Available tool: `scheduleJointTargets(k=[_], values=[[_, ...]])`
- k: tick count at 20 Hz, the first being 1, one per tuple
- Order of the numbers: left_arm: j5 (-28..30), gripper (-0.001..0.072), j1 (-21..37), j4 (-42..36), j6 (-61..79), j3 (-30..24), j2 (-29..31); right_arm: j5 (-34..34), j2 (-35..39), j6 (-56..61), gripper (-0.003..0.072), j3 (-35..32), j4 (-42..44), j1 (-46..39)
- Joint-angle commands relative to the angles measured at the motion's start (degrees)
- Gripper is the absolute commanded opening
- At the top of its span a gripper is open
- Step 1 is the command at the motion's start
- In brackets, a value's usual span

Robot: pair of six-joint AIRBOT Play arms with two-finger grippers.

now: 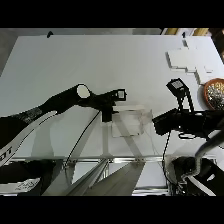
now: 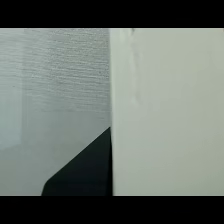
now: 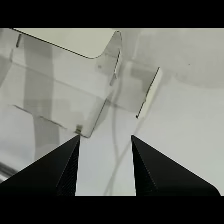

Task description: Fold the box and place the chain.

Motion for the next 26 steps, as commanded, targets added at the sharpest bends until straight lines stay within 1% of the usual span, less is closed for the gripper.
scheduleJointTargets(k=[1,5,16,26], values=[[0.2,0.0,-1.6,1.1,2.4,0.0,0.1,0.0,0.0,0.0,0.0361,0.0,-0.2,0.0],[0.3,0.0001,-3.0,1.1,3.2,0.0,0.1,0.0,0.0,0.0,0.0361,-0.1,-0.7,0.0],[0.5,0.001,-2.9,1.1,2.9,0.0,0.1,0.0,0.0,0.0,0.036,-0.1,-0.7,0.0],[0.5,0.0002,-3.0,1.1,1.4,0.0,0.2,0.3,0.0,0.0,0.036,-0.1,-0.7,0.0]])
